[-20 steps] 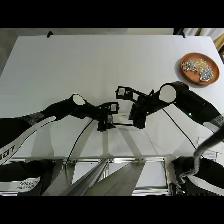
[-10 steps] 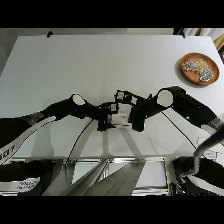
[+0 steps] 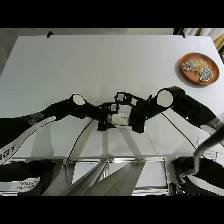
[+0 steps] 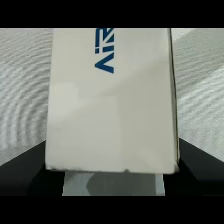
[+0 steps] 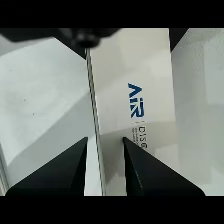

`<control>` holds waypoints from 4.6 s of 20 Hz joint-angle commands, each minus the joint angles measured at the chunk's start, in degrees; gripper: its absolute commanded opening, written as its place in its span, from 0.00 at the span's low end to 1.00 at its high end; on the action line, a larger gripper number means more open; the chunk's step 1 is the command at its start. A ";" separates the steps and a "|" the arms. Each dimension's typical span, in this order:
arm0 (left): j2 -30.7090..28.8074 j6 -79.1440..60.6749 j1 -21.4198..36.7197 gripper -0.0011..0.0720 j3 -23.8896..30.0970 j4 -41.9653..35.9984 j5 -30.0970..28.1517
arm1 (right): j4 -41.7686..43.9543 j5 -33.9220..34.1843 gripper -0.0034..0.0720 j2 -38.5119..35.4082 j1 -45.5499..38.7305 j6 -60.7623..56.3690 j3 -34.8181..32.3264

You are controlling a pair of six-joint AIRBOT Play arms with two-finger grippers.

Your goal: Fold the box and place the chain.

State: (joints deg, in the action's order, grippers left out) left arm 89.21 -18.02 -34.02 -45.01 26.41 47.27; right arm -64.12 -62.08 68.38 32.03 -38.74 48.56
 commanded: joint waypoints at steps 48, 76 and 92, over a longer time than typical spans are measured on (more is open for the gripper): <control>0.00 0.07 -0.02 0.39 0.02 -0.02 0.13 | 35.78 12.33 0.06 -5.40 -7.74 26.23 -21.99; 0.00 0.07 -0.02 0.39 0.02 -0.02 0.13 | 40.39 19.06 0.06 -5.20 -5.55 35.85 -22.25; 0.00 0.07 -0.02 0.39 0.02 -0.02 0.13 | 38.95 18.14 0.06 -7.15 -5.55 32.20 -19.58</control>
State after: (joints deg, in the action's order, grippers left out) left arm 89.21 -17.89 -34.04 -45.01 26.37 47.42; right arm -27.09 -44.01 62.83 26.46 -5.78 27.40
